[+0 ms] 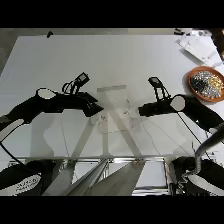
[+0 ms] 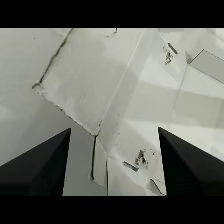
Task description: Fold the box and place the chain.
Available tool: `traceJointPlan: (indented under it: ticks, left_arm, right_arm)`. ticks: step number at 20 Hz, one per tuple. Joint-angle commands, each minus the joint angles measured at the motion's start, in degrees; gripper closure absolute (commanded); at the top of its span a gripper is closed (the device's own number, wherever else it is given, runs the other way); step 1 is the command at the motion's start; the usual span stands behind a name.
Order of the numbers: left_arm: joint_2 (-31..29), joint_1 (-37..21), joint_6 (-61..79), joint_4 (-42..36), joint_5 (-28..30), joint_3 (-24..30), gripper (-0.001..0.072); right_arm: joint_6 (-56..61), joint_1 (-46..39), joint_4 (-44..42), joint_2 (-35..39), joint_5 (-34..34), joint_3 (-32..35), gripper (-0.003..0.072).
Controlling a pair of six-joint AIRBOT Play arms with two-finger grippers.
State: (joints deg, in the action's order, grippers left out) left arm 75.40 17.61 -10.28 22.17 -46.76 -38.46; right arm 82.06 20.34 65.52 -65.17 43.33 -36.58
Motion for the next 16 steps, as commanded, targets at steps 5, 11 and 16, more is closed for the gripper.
traceJointPlan:
  ticks: [5,11,16]
  left_arm:
    - [6.88,0.02,16.79,-10.45,-1.9,-0.04,0.0121]
    - [8.61,0.0,21.92,-13.29,-4.11,-0.04,0.024]
    - [8.74,0.0,22.1,-10.8,-6.29,-0.04,0.0555]
  right_arm:
    - [0.02,0.07,-1.33,0.02,0.87,0.02,0.068]
    - [0.46,0.07,-2.84,0.02,1.18,0.02,0.068]
    - [0.48,0.07,-2.82,0.02,1.84,0.02,0.0679]
